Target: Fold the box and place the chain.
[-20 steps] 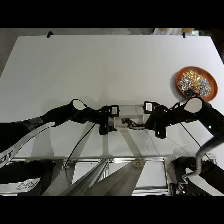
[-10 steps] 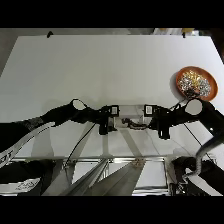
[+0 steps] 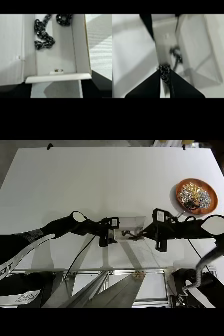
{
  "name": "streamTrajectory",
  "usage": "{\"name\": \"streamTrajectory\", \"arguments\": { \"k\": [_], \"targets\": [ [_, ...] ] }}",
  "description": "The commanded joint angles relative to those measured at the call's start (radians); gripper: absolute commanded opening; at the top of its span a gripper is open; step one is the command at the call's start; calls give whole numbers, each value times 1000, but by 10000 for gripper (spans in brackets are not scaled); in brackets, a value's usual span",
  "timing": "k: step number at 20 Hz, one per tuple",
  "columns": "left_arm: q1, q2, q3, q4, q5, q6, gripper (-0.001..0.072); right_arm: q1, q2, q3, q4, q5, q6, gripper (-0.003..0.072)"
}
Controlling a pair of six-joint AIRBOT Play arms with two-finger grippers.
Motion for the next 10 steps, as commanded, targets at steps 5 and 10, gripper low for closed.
{"name": "streamTrajectory", "arguments": {
  "k": [5, 10],
  "targets": [
    [1, 1, 0, 0, 0, 0, 253, 1, -138, 1, 219, -134, 77, 18],
    [1, 1, 0, 0, 0, 0, 253, 108, -203, 1, 52, -133, 78, 60]
  ]
}}
